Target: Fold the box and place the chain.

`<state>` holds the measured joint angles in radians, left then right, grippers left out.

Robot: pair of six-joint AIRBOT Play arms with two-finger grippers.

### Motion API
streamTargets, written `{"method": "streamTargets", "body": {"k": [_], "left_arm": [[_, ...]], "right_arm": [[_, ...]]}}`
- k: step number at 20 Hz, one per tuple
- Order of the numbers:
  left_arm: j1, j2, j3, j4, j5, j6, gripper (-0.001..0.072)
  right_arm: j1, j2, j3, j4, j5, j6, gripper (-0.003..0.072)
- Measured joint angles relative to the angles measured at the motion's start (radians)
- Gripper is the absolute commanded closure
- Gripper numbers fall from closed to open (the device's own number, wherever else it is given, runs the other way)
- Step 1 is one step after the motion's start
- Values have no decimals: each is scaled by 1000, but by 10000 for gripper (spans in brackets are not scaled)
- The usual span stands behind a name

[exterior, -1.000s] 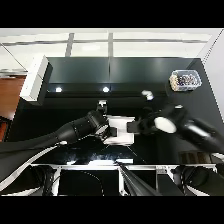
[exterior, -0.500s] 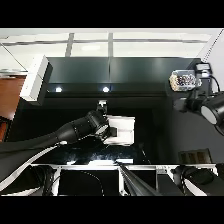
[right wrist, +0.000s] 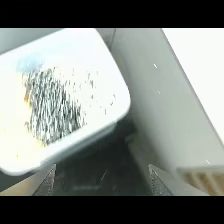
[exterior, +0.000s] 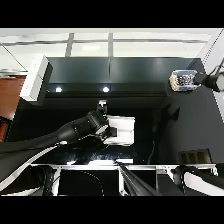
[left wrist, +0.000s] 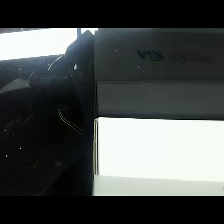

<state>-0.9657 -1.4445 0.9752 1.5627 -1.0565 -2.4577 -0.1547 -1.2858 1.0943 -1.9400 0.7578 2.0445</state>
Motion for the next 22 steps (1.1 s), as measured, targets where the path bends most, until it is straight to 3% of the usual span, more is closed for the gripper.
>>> {"method": "streamTargets", "body": {"k": [5, 9, 14, 22], "left_arm": [[0, 0, 0, 0, -2, 0, 681], [0, 0, 0, 0, -2, 0, 681], [0, 0, 0, 0, -2, 0, 681], [0, 0, 0, 3, -2, 0, 681]], "right_arm": [[-51, -357, 395, 183, 218, -26, -13], [-70, -523, 598, 235, 311, -19, -13], [-91, -605, 679, 254, 348, -7, -12], [-100, -667, 697, 262, 319, -3, -12]]}}
